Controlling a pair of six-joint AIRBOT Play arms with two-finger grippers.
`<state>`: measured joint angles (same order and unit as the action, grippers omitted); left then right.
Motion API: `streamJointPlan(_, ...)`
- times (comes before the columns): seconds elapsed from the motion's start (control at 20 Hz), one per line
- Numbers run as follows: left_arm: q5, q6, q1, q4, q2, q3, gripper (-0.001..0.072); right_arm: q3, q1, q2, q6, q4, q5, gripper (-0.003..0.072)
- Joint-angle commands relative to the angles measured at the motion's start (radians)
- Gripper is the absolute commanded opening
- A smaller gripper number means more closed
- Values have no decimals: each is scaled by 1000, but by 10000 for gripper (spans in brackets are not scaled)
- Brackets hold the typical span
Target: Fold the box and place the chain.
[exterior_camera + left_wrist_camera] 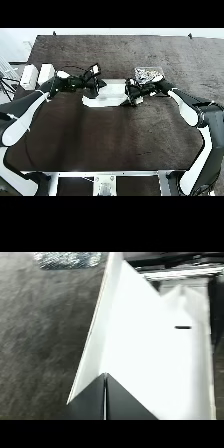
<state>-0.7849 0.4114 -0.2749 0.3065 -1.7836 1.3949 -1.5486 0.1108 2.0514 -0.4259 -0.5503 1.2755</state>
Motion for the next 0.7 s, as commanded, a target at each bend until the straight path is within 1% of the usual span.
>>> streamJointPlan(0.0,10,-22,13,2,-44,56,17,0,1,0,-2,-1,1,518)
streamJointPlan(0.1,7,-42,13,1,-64,71,17,0,1,0,-2,-1,1,518)
streamJointPlan(0.35,5,-71,13,8,-80,69,17,0,1,0,-2,-1,1,518)
streamJointPlan(0.45,-22,-84,9,17,-91,68,17,0,1,0,-2,-1,0,518)
streamJointPlan(0.65,-27,-108,-10,66,-109,68,17,0,1,0,-2,-1,0,518)
